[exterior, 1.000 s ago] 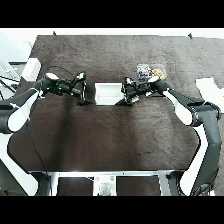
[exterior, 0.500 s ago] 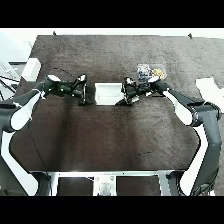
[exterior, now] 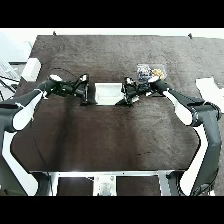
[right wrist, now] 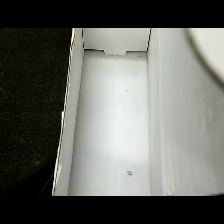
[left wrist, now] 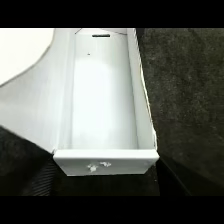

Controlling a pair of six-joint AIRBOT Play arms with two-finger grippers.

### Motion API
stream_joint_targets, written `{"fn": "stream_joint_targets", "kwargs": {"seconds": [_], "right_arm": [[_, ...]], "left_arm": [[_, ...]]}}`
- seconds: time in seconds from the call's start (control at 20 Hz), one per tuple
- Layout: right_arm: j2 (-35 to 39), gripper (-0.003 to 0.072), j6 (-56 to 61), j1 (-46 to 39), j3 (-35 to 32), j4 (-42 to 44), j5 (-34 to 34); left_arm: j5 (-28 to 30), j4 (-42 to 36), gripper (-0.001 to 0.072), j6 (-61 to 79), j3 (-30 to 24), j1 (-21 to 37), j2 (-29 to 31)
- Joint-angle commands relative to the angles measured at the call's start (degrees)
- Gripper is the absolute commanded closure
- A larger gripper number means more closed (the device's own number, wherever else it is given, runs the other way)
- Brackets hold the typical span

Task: Fold the box and place the chain.

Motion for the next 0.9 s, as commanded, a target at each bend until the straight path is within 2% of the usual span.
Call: {"fn": "stream_joint_targets", "kwargs": {"seconds": [0.0, 0.85], "right_arm": [[0.0, 0.0204, 0.02, 0.04, 0.0, 0.0, 0.0], [0.0, 0.0204, 0.02, 0.07, 0.0, 0.02, 0.0]], "left_arm": [[2.1, -1.2, -0.0011, -0.13, 0.04, -0.74, -0.87], [5.68, -3.34, -0.001, 1.62, 1.55, -3.63, -3.56]]}}
